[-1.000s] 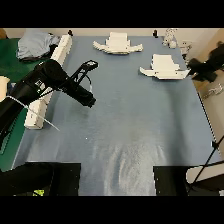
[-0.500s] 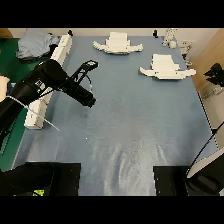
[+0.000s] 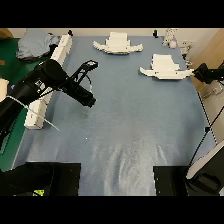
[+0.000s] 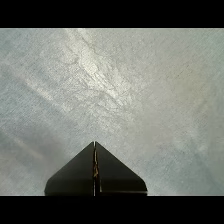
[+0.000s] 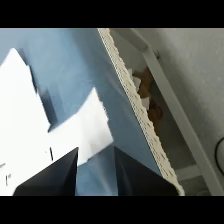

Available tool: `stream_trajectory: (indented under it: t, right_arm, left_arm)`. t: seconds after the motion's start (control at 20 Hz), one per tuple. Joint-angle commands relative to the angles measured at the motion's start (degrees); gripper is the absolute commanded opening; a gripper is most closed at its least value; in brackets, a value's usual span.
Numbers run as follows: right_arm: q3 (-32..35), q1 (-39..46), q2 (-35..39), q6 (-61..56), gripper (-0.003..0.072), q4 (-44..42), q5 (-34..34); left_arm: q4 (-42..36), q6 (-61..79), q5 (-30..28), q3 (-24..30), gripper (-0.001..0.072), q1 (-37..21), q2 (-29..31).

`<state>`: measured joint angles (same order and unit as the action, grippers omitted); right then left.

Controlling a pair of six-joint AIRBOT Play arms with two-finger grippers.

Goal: Fold the box.

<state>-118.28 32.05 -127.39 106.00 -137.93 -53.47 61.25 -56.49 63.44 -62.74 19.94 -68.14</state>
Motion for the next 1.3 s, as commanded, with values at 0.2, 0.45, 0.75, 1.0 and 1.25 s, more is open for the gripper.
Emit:
stream_trajectory:
  t: [0.2,0.45,0.75,1.0,1.25]
  right_arm:
    - [-0.9,-1.11,-0.39,4.94,0.0262,-1.29,3.58]
    - [-1.4,-1.11,-0.33,9.29,0.0077,-3.72,0.39]
    - [-1.07,-1.9,1.75,14.51,-0.0002,-9.97,-10.56]
    - [10.71,-4.22,10.84,14.45,-0.0004,-9.79,-14.69]
    - [33.55,-6.6,28.02,15.96,-0.0004,-9.4,-13.18]
  left_arm:
    - [0.02,0.02,0.02,-0.04,0.0015,-0.02,-0.04]
    - [0.02,0.04,0.02,-0.04,0.0016,-0.02,-0.04]
    - [0.02,0.02,0.02,-0.04,0.0016,-0.02,-0.04]
    - [0.02,0.04,0.02,-0.04,0.0016,-0.02,-0.04]
    - [0.02,0.02,0.02,-0.04,0.0016,-0.02,-0.04]
